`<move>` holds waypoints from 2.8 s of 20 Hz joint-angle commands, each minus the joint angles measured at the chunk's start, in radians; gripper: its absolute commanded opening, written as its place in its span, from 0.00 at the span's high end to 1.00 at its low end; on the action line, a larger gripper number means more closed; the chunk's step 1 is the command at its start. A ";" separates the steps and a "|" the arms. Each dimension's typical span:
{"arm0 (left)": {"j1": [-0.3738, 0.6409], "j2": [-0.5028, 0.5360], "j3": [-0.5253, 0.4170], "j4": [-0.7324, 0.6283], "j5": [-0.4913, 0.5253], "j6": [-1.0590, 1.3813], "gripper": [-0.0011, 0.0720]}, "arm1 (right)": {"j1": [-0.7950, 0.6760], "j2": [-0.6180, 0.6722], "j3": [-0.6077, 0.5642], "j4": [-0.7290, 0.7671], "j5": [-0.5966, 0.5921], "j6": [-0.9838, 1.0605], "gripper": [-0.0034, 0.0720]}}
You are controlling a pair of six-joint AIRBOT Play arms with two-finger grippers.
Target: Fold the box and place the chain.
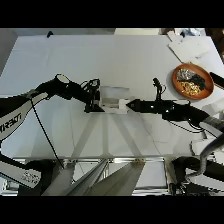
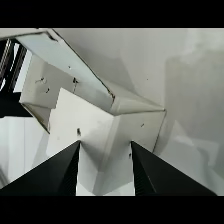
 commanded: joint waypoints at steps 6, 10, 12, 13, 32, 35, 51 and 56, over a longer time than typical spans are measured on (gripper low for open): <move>0.000 0.000 0.000 0.000 0.000 0.000 0.44 | 0.112 0.001 0.089 -0.206 -0.188 0.231 0.47; 0.000 0.000 0.000 0.000 0.001 0.000 0.44 | 0.154 0.001 0.100 -0.286 -0.234 0.314 0.47; 0.000 0.000 0.000 0.000 0.000 0.000 0.44 | 0.172 0.001 0.105 -0.290 -0.275 0.341 0.47; 0.000 0.000 0.000 0.000 0.000 0.000 0.44 | 0.180 0.001 0.108 -0.291 -0.298 0.341 0.48; 0.000 0.000 0.000 0.000 0.000 0.000 0.44 | 0.185 0.052 0.119 -0.452 -0.174 0.357 0.34; 0.000 0.000 0.000 0.000 0.001 0.000 0.44 | 0.185 0.052 0.119 -0.494 -0.223 0.397 0.34; 0.000 0.000 0.000 0.000 0.000 0.000 0.44 | 0.185 0.052 0.119 -0.557 -0.297 0.560 0.38; 0.000 0.000 0.000 0.000 0.000 0.000 0.44 | 0.185 0.052 0.119 -0.675 -0.291 0.656 0.38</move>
